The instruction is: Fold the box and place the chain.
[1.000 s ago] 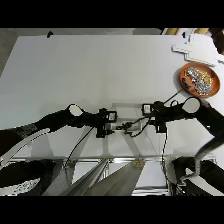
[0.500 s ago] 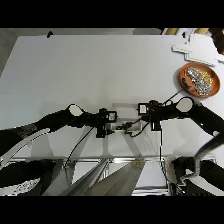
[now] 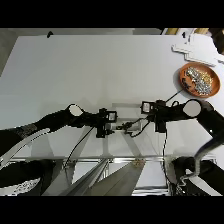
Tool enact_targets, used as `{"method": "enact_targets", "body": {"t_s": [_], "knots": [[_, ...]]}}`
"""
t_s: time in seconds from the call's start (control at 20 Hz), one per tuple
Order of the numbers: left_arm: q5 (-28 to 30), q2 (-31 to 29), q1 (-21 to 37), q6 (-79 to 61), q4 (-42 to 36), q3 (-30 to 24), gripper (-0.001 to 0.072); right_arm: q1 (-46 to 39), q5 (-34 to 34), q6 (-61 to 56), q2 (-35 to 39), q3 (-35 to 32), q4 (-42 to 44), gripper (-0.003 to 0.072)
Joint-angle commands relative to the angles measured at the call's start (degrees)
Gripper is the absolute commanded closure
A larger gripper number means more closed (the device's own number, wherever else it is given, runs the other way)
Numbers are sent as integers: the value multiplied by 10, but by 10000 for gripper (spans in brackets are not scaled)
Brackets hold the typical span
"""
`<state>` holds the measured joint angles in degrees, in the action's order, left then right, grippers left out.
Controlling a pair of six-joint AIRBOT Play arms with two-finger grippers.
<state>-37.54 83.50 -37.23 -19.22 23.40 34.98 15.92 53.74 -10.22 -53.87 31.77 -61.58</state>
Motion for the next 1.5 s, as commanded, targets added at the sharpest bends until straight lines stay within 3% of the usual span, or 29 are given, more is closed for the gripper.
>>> {"method": "enact_targets", "body": {"t_s": [0.0,0.3,0.45,0.75,0.8,0.85,0.9,1.05,1.2,1.35,1.45], "knots": [[0,0,0,0,0,0,491,30,3,-28,45,0,85,669],[0,0,0,0,0,0,491,183,-174,-29,45,0,169,669],[0,0,0,0,0,0,491,221,-204,-34,38,0,169,668],[0,0,0,0,0,0,491,233,-203,-61,-18,0,163,666],[0,0,0,0,0,0,491,233,-203,-61,-20,0,163,617],[0,0,0,0,0,0,491,233,-203,-61,-17,0,163,507],[0,0,0,0,0,0,491,231,-203,-61,-11,0,160,442],[0,0,0,0,0,0,491,191,-172,-61,37,0,122,446],[0,0,0,0,0,0,491,109,-96,-60,90,0,45,448],[0,0,0,0,0,0,491,15,-33,-40,90,0,-12,452],[0,0,0,0,0,0,491,-30,-28,27,69,0,-25,456]]}}
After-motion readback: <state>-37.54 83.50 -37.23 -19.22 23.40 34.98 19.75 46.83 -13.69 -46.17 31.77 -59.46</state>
